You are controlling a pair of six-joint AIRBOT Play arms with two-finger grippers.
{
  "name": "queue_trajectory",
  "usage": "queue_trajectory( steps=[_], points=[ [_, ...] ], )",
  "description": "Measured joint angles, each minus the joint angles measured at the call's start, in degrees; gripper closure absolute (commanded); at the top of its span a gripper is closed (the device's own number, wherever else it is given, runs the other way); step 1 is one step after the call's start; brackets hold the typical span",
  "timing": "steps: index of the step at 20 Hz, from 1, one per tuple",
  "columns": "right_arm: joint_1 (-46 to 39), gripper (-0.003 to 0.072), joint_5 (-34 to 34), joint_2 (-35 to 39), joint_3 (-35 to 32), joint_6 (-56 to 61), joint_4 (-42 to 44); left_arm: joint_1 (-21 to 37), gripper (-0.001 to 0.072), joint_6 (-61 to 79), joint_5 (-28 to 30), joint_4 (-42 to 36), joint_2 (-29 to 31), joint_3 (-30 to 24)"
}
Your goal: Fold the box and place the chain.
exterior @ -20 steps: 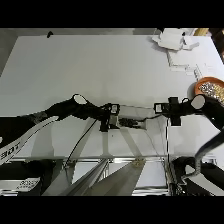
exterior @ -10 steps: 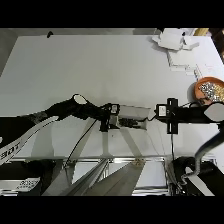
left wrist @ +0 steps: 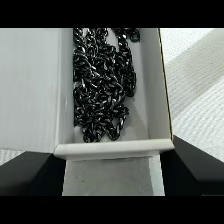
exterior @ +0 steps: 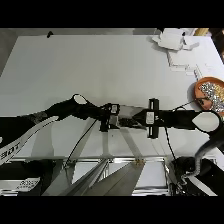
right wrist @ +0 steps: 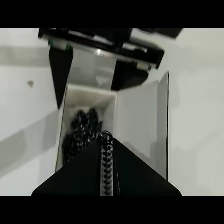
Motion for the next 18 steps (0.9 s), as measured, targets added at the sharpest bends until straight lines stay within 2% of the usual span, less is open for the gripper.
queue_trajectory(
  steps=[2,4,5,7,9,13,18],
  points=[
    [1.4,0.0652,-1.7,-2.2,0.0,0.1,0.7,0.0,0.0437,0.0,0.0,0.0,0.0,0.0],
    [2.3,0.0467,-2.7,-4.7,0.0,0.1,0.9,0.0,0.0437,0.0,0.0,0.0,0.0,0.0],
    [2.6,0.0417,-3.1,-5.6,0.0,0.0,0.9,0.0,0.0437,0.0,0.0,0.0,0.0,0.0],
    [2.4,0.0416,-2.9,-6.5,0.5,0.0,0.1,0.0,0.0437,0.0,0.0,0.0,0.0,0.0],
    [0.4,0.0426,0.1,-6.5,2.3,0.0,-1.9,0.0,0.0437,0.0,0.0,0.0,0.0,0.0],
    [-8.8,0.0428,8.6,-5.5,7.3,-0.2,-8.7,0.0,0.0437,0.0,0.0,0.0,0.0,0.0],
    [-21.2,0.0427,10.8,-7.9,9.1,-2.7,-18.6,0.0,0.0437,0.0,0.0,0.0,0.0,0.0]
  ],
)
